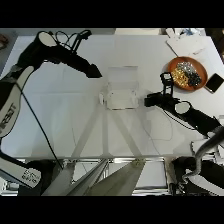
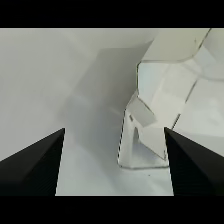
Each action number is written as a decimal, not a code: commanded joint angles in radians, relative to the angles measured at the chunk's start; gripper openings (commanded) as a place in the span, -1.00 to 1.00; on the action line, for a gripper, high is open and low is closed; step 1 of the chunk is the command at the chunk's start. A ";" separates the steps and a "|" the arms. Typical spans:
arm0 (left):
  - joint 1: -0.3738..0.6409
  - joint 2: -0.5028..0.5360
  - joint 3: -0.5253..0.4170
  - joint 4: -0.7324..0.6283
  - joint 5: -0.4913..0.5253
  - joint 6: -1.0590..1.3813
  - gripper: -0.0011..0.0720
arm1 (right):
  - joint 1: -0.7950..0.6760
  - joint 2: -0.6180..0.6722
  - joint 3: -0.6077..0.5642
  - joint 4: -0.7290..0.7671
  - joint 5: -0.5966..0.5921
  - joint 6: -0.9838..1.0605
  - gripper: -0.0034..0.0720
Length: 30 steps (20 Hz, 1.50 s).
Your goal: Fold the box and place the chain.
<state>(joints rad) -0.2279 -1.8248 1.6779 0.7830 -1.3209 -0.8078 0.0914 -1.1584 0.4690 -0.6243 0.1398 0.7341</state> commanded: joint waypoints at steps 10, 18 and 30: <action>-0.080 -0.232 0.174 -0.117 -0.034 0.191 0.93 | 0.000 0.001 0.000 0.000 0.000 0.000 -0.87; -0.133 -0.237 0.174 -0.056 0.016 0.295 0.51 | 0.000 0.001 0.000 0.000 0.000 0.000 -0.87; -0.138 -0.287 0.174 -0.072 -0.015 0.427 -0.29 | 0.000 0.001 0.000 0.000 0.000 0.000 -0.87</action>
<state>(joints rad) -0.3656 -2.1029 1.8511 0.7246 -1.3319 -0.4129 0.0914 -1.1584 0.4690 -0.6243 0.1394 0.7341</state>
